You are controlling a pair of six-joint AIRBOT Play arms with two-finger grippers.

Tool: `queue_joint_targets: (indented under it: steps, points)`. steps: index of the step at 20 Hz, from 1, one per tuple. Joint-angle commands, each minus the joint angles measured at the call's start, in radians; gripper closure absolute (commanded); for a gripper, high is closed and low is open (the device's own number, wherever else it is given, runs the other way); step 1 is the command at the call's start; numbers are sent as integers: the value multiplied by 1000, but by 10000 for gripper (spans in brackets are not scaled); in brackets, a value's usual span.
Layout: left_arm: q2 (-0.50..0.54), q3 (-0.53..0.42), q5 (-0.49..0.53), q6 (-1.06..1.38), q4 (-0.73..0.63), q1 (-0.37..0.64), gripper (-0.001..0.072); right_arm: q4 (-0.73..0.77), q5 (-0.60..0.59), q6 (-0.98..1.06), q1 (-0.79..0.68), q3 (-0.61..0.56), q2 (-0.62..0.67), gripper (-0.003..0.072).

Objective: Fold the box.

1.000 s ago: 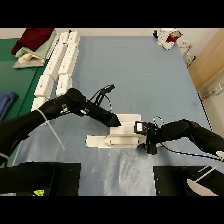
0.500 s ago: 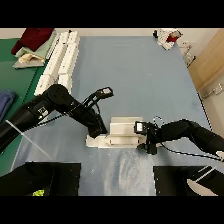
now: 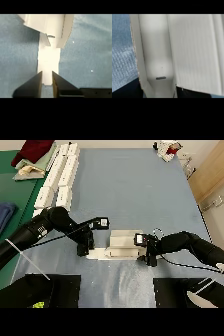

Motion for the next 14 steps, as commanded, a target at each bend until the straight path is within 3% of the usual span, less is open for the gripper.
queue_joint_targets:
  steps: [1, 11, 14]
  points:
    - [1, -76, 114, 117, -31, -36, 255, 0, 0, 0, 0, 0, 1, 220]
    - [-1, -157, 360, 128, -193, -165, 241, 0, 0, 0, 0, 0, 1, 220]
    - [-4, -158, 379, 128, -206, -171, 242, 0, 0, 0, 0, 0, 1, 220]
